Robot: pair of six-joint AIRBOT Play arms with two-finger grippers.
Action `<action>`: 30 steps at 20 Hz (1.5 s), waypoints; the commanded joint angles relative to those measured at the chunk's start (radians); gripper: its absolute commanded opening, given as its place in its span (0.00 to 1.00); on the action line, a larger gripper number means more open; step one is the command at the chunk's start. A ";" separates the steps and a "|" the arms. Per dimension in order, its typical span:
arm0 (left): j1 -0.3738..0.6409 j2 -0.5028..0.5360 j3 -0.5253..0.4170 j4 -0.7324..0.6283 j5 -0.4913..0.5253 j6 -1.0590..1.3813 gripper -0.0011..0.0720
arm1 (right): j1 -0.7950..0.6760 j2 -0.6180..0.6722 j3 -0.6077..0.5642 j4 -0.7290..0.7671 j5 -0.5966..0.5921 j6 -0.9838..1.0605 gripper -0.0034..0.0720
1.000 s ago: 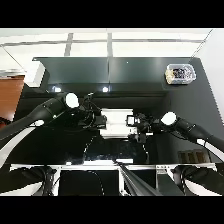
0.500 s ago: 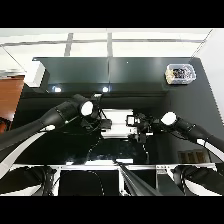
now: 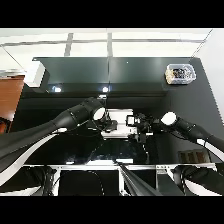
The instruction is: Fold the box and place the chain.
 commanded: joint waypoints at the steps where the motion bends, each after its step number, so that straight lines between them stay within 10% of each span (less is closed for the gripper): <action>1: -0.029 -0.018 0.032 0.100 -0.052 -0.102 0.47 | 0.000 -0.001 0.000 0.000 0.000 0.000 0.30; 28: -0.025 -0.040 0.030 0.068 -0.063 -0.124 0.38 | 0.000 0.000 0.000 0.000 0.000 0.000 0.30; 30: -0.025 -0.040 0.030 0.068 -0.063 -0.124 0.17 | 0.000 0.000 0.000 0.000 0.000 0.000 0.30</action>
